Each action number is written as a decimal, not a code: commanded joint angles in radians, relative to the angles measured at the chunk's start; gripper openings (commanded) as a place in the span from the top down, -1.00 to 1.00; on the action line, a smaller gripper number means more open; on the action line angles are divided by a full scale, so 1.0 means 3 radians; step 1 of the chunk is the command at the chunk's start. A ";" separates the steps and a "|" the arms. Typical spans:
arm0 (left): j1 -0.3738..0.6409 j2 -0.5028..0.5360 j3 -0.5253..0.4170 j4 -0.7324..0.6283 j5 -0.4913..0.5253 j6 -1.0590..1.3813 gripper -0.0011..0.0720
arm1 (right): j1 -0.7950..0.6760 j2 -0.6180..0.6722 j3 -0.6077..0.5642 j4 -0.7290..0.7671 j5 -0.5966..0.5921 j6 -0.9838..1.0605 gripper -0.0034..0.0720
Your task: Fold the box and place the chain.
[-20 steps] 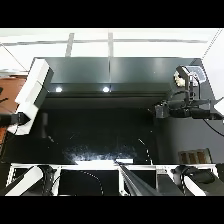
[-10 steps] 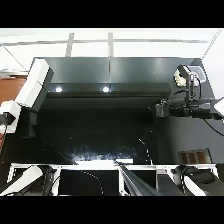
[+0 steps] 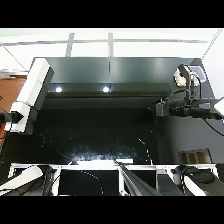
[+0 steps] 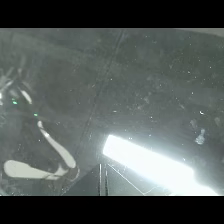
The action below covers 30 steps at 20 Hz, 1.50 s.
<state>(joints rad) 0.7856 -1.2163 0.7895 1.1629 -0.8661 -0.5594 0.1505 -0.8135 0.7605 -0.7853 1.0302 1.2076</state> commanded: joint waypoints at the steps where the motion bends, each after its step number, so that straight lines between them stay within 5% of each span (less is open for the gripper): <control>1: -0.0004 0.0206 0.0048 -0.0178 0.0029 0.0008 -0.96 | -0.0003 0.0001 0.0001 0.0008 -0.0017 0.0006 0.79; 7: -0.0572 0.0782 0.0275 -0.0977 0.0029 -0.0018 -0.92 | -0.0003 0.0001 0.0001 -0.0019 -0.0153 0.0093 0.79; 8: -0.0785 0.0849 0.0278 -0.1242 0.0028 -0.0060 -0.52 | -0.0003 0.0001 0.0001 -0.0097 -0.0189 0.0093 0.79; 10: -0.1250 0.0900 0.0278 -0.1506 -0.0066 -0.0209 0.80 | -0.0004 0.0001 0.0003 -0.0647 -0.0248 0.0127 0.79; 11: -0.1545 0.0890 0.0277 -0.1517 -0.0125 -0.0303 0.88 | -0.0005 0.0003 0.0004 -0.1057 -0.0247 0.0340 0.79; 15: -0.2628 0.0889 0.0263 -0.1451 -0.0004 -0.0730 0.89 | -0.0165 0.0123 0.0001 -0.2199 -0.0444 0.1240 0.79; 17: -0.2935 0.0888 0.0142 -0.1193 0.0483 -0.0835 0.89 | -0.0247 0.0118 -0.0022 -0.2681 -0.0790 0.1237 0.79; 19: -0.2963 0.0884 0.0014 -0.1122 0.0795 -0.1193 0.89 | -0.0295 0.0118 -0.0023 -0.2834 -0.0947 0.1237 0.80; 30: -0.2942 0.0888 0.0009 -0.1104 0.0694 -0.1205 0.88 | -0.0286 0.0120 -0.0023 -0.2809 -0.0944 0.1235 0.80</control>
<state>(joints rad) -0.0948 -0.9501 0.7933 0.8310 -0.6640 -0.9169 0.0650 -0.7784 0.7540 -1.6211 0.7509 1.5757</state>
